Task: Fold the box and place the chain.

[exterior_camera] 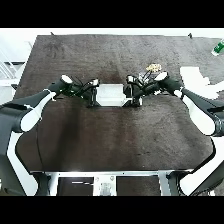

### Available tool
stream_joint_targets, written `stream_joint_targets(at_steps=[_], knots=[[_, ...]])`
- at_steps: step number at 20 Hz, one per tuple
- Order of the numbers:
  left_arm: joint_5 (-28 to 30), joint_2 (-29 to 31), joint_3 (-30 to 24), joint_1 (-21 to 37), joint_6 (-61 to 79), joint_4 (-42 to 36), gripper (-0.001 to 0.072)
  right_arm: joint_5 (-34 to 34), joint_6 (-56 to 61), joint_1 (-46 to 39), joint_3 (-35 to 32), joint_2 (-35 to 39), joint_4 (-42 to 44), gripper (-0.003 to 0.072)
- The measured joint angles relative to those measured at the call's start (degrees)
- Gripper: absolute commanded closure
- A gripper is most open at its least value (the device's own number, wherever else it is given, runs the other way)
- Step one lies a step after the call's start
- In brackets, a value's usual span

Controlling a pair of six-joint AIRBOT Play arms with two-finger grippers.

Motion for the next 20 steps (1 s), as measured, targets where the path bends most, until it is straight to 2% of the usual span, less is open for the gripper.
stream_joint_targets(at_steps=[5,6,8,9,10,14,20], knots=[[0.04,0.0,0.0,0.07,-0.31,0.07,0.0086,2.21,1.18,-2.49,0.0,2.97,0.24,-0.0028],[0.0,0.0,0.0,0.02,-0.33,0.09,0.0086,2.99,1.27,-2.75,0.0,3.45,0.83,0.0073],[-0.17,0.0,0.0,0.0,-0.33,0.11,0.0086,5.46,1.42,-3.04,0.0,4.11,3.65,0.0493],[-0.17,0.0,0.0,0.0,-0.35,0.11,0.0086,7.04,1.46,-3.04,0.0,4.31,5.57,0.06],[-0.17,0.0,0.0,0.0,-0.37,0.11,0.0086,8.09,1.46,-2.93,0.0,4.46,7.54,0.0675],[-0.26,0.0,0.0,0.0,-0.42,0.11,0.0086,8.96,1.6,-1.25,0.0,4.68,15.15,0.0676],[-0.37,0.0,0.0,0.0,-0.44,0.09,0.0086,-5.2,7.1,1.07,-0.07,4.26,19.3,0.0676]])
